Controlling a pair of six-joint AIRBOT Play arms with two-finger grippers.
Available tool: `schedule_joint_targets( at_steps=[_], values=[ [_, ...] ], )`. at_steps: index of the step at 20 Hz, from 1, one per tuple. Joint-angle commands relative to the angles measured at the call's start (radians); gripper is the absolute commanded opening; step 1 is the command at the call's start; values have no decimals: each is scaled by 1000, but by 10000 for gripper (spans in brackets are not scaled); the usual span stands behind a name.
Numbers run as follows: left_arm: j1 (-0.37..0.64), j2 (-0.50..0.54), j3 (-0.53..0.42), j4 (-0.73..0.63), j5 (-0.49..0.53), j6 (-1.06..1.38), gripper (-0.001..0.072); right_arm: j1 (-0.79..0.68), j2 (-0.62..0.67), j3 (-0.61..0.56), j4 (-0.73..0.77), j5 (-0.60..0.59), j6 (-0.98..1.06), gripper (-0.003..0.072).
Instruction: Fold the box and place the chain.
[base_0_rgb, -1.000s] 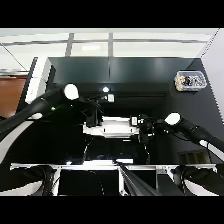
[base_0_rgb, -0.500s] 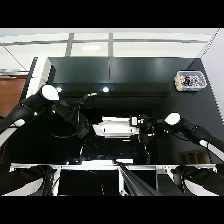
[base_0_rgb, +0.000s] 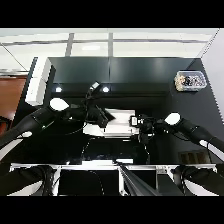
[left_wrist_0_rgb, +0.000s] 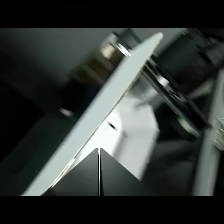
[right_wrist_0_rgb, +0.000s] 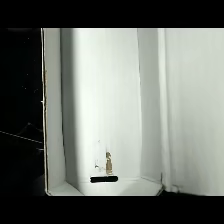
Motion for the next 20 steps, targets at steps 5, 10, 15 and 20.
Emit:
schedule_joint_targets(
  at_steps=[5, 10, 15, 20],
  values=[
    [-3, -111, 91, 345, 48, -183, 22, 1, -1, 0, 1, 0, 0, 179],
    [-9, -200, 92, 344, -118, -180, 22, 1, -1, 0, 1, 0, 0, 179],
    [16, -100, 92, 350, 45, -170, 21, 1, -1, 0, 0, 0, 0, 179],
    [160, 110, 54, 377, -21, -214, 21, 1, -1, 0, 1, 0, 0, 179]
  ],
)
